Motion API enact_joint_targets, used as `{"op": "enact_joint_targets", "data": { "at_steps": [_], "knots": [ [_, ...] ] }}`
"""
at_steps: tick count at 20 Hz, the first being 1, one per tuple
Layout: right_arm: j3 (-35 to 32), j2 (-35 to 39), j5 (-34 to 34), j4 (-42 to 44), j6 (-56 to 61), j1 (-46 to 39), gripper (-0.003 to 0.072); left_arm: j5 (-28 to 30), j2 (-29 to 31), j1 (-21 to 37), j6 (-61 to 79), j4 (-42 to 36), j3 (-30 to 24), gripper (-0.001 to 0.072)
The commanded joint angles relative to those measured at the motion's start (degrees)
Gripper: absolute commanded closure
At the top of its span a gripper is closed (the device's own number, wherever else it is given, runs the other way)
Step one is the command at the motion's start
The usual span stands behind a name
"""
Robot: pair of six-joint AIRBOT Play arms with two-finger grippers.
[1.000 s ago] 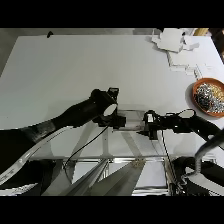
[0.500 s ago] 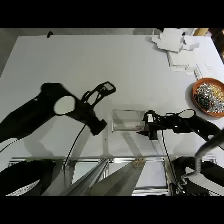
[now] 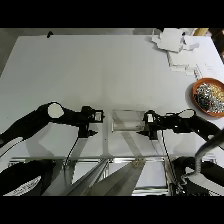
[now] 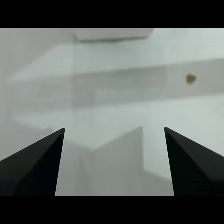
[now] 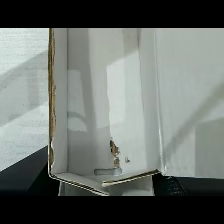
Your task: Fold the box and place the chain.
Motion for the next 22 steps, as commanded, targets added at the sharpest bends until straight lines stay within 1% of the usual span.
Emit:
{"op": "enact_joint_targets", "data": {
  "at_steps": [1,5,8,11,15,22],
  "knots": [
    [-0.02,0.04,0.00,0.02,0.02,0.00,0.0272,4.22,-5.33,-0.76,22.38,-16.83,-1.49,0.0006],
    [-0.02,0.04,0.00,0.02,0.04,0.00,0.0272,3.89,-9.03,-3.69,24.61,-23.87,-1.49,0.0005],
    [-0.02,0.04,0.00,0.02,0.02,0.00,0.0272,4.33,-10.54,-4.02,25.22,-27.34,-1.40,0.0004],
    [-0.02,0.04,0.00,0.02,0.02,0.00,0.0272,4.59,-10.56,-4.15,25.92,-29.59,-1.38,0.0004],
    [-0.02,0.04,0.00,0.02,0.02,0.02,0.0272,4.72,-10.95,-4.33,26.03,-30.60,-1.38,0.0002],
    [-0.02,0.04,0.02,0.02,0.02,0.00,0.0272,4.96,-14.05,-6.47,28.65,-35.43,-0.17,0.0002]
  ]
}}
